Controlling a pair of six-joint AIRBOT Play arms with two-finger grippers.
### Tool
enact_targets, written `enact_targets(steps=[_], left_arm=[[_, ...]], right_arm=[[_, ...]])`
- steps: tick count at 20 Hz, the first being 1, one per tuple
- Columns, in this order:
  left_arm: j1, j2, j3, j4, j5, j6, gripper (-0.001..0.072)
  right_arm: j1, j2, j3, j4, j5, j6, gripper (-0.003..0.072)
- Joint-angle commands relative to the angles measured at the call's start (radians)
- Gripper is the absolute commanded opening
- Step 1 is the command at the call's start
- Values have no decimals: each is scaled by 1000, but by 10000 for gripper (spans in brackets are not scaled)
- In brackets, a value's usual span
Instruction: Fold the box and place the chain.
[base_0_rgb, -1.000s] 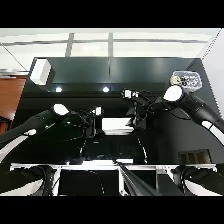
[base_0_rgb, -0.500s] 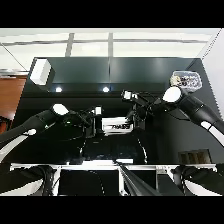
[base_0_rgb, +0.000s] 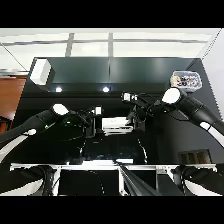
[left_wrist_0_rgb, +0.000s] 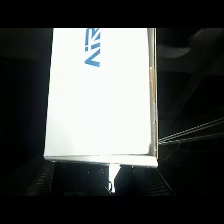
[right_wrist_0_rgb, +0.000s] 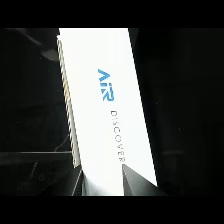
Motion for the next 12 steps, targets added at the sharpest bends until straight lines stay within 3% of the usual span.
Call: enact_targets(steps=[1,4,12], left_arm=[[1,0,1,2,0,0,344],[1,0,1,2,0,0,344],[1,0,1,2,0,0,344]], right_arm=[[0,0,0,2,-2,2,290],[0,0,0,2,-2,2,352],[0,0,0,2,21,24,346]])
